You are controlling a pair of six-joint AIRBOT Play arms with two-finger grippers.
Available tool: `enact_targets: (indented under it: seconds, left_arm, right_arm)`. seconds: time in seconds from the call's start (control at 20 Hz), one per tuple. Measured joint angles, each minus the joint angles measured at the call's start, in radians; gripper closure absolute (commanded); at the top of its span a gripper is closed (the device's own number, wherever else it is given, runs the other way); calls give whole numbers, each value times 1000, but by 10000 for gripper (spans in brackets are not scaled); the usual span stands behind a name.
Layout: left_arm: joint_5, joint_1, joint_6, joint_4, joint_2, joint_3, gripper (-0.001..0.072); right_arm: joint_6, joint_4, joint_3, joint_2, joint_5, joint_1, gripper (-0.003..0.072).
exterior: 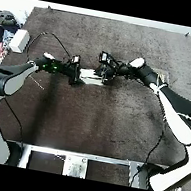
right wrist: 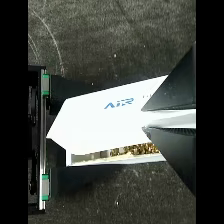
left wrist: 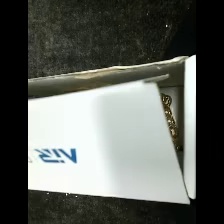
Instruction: Fold the box and place the chain.
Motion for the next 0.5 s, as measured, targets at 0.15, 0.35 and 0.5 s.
enact_targets:
  seconds: [0.15, 0.35, 0.5]
  left_arm:
    - [-7, -1, 1, 3, 0, 0, 364]
    - [-11, -2, 2, 3, 0, 0, 363]
    - [-11, -2, 2, 3, 0, 0, 363]
  right_arm:
    - [27, -13, 0, -1, 29, 0, 586]
    - [53, -27, -21, -1, 50, 0, 585]
    - [59, -32, -42, -1, 56, 0, 576]
